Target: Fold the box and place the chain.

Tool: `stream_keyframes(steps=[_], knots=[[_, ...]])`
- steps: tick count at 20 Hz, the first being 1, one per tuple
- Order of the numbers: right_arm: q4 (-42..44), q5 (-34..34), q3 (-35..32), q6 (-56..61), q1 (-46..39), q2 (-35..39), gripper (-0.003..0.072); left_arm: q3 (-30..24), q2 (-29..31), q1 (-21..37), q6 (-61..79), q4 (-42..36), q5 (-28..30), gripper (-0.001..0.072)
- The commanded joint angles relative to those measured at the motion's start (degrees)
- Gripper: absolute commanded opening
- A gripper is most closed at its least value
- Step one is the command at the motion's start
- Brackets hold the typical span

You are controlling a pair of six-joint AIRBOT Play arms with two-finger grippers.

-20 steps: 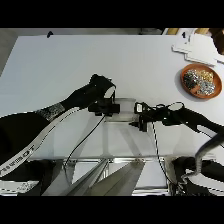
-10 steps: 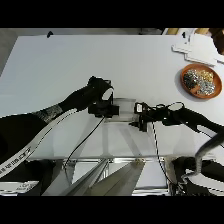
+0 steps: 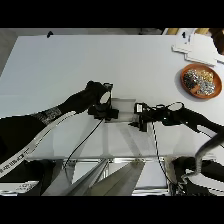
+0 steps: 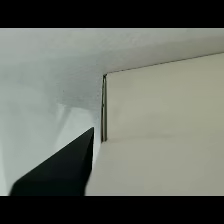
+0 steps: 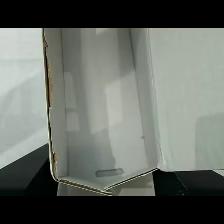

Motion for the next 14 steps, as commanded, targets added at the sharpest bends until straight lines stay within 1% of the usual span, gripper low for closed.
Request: stream_keyframes(steps=[1, 2, 3, 4, 8, 9, 10, 12, 14], knots=[[0.0, -0.1, 0.0, 0.0, 0.0, 0.0, 0.0298, -0.2, 0.0, 0.1, -0.5, -0.2, 0.7, 0.0097], [0.0, -0.1, 0.0, 0.0, 0.0, 0.0, 0.0298, -0.2, 0.0, 0.1, -1.3, -0.2, 0.7, 0.0057], [0.0, -0.1, 0.0, 0.0, 0.0, 0.0, 0.0298, -0.2, 0.0, 0.1, -1.7, -0.2, 0.7, 0.0043], [0.0, -0.1, 0.0, 0.0, 0.0, 0.0, 0.0298, -0.2, 0.0, 0.1, -2.2, -0.2, 0.7, 0.0002], [0.0, -0.1, 0.0, 0.0, 0.0, 0.0, 0.0298, -0.2, 0.0, 0.1, -2.5, -0.6, 0.6, 0.0006], [0.0, -0.1, 0.0, 0.0, 0.0, 0.0, 0.0298, -0.2, 0.1, 0.2, -2.5, -0.9, 0.5, 0.0022], [0.0, -0.1, 0.0, 0.0, 0.0, 0.0, 0.0298, -0.2, 0.1, 0.3, -2.5, -1.2, 0.5, 0.0069], [0.0, -0.1, 0.0, 0.0, 0.0, 0.0, 0.0298, -0.2, 0.4, 0.6, -2.5, -1.2, 0.2, 0.0202], [0.0, -0.1, 0.0, 0.0, 0.0, 0.0, 0.0298, -0.1, 1.2, 1.3, -2.3, -1.2, 0.0, 0.0217]])
